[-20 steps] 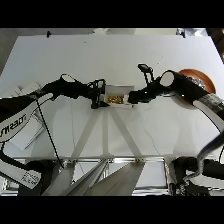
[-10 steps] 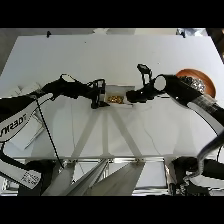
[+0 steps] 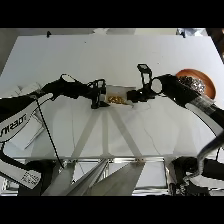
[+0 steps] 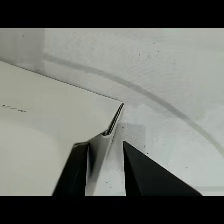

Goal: Fold the box and place the chain.

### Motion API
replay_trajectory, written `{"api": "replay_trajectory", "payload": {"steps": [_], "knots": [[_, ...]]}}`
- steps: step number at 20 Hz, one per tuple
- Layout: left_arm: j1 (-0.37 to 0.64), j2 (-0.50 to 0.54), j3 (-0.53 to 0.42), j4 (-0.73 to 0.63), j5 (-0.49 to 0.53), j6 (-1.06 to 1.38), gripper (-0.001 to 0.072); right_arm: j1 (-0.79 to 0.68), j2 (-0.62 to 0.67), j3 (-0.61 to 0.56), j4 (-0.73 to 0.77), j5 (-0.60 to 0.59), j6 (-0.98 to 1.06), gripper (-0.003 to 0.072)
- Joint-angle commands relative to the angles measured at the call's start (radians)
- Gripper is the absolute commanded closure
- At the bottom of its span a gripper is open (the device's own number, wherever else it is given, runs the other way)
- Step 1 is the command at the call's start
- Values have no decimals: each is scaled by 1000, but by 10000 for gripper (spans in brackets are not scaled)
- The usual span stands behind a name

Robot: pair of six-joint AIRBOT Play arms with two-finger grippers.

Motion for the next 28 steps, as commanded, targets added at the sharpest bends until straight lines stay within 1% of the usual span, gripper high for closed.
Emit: {"api": "replay_trajectory", "payload": {"steps": [1, 2, 3, 4, 7, 10, 12, 14, 16, 17, 19, 20, 21, 22, 23, 25, 27, 28], "knots": [[1, 1, 1, 1, 2, 0, 197, 29, 0, 4, -66, 8, 61, 438], [1, 1, 1, 1, 2, 0, 197, 34, 0, 6, -72, 16, 85, 437], [1, 1, 1, 1, 2, 0, 197, 41, 0, 8, -79, 27, 93, 389], [1, 1, 1, 1, 2, 0, 197, 55, 0, 9, -94, 27, 93, 378], [1, 1, 1, 1, 2, 0, 197, 87, -3, 25, -179, 24, 179, 378], [1, 1, 1, 1, 2, 0, 197, 91, -39, 98, -192, 104, 188, 375], [1, 1, 1, 1, 2, 0, 197, 103, -66, 138, -201, 122, 188, 366], [1, 1, 1, 1, 2, 0, 197, 116, -91, 146, -206, 144, 192, 366], [1, 1, 1, 1, 2, 0, 197, 122, -129, 146, -210, 213, 206, 366], [1, 1, 1, 1, 2, 0, 197, 128, -148, 146, -210, 217, 208, 366], [1, 1, 1, 1, 2, 0, 197, 141, -166, 146, -211, 151, 235, 371], [1, 1, 1, 1, 2, 0, 197, 145, -170, 146, -214, 111, 270, 407], [1, 1, 1, 1, 2, 0, 197, 146, -171, 146, -217, 91, 287, 471], [1, 1, 1, 1, 2, 0, 197, 146, -173, 146, -217, 95, 286, 562], [1, 1, 1, 1, 2, 0, 197, 146, -176, 146, -226, 106, 286, 671], [1, 1, 1, 1, 2, 0, 197, 146, -177, 146, -253, 122, 286, 670], [1, 1, 1, 1, 2, 0, 197, 146, -176, 146, -266, 106, 285, 666], [1, 1, 1, 1, 2, 0, 197, 146, -174, 146, -266, 95, 285, 604]]}}
